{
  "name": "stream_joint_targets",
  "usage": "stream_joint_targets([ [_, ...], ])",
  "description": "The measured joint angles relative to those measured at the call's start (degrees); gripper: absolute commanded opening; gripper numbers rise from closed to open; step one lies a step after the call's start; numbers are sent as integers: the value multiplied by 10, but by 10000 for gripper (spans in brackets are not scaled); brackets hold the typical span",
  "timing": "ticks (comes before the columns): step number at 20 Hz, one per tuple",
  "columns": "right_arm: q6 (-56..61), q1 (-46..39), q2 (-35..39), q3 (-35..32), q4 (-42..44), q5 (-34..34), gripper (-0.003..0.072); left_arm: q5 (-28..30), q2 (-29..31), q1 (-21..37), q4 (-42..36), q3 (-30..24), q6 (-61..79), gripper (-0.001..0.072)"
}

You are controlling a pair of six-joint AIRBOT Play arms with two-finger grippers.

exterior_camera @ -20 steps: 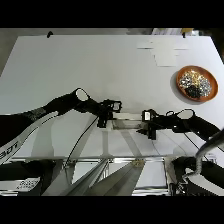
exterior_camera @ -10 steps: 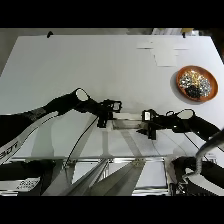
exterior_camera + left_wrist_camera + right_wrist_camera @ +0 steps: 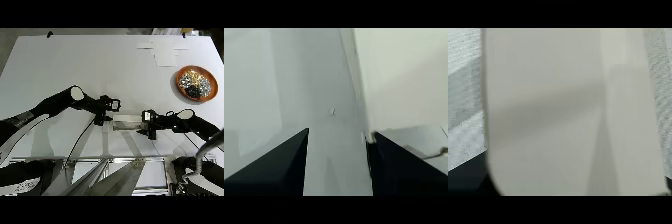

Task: Fold the box and place the chain.

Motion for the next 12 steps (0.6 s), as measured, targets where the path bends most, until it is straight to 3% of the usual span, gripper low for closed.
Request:
stream_joint_targets([
  [3, 0, 0, 0, 0, 0, 0, 443, -9, 34, 0, 107, 0, -114, 410],
  [4, 0, 0, 0, 0, 0, 0, 443, -15, 46, 0, 141, 0, -154, 375],
  [6, -1, 0, 0, 0, 0, 0, 443, -38, 72, 0, 195, 0, -225, 9],
  [10, -1, 0, 0, 0, 0, 0, 443, -100, 121, -18, 212, 0, -304, 1],
  [12, -1, 0, 0, 0, 0, 0, 443, -105, 134, -48, 204, 0, -338, 1],
])
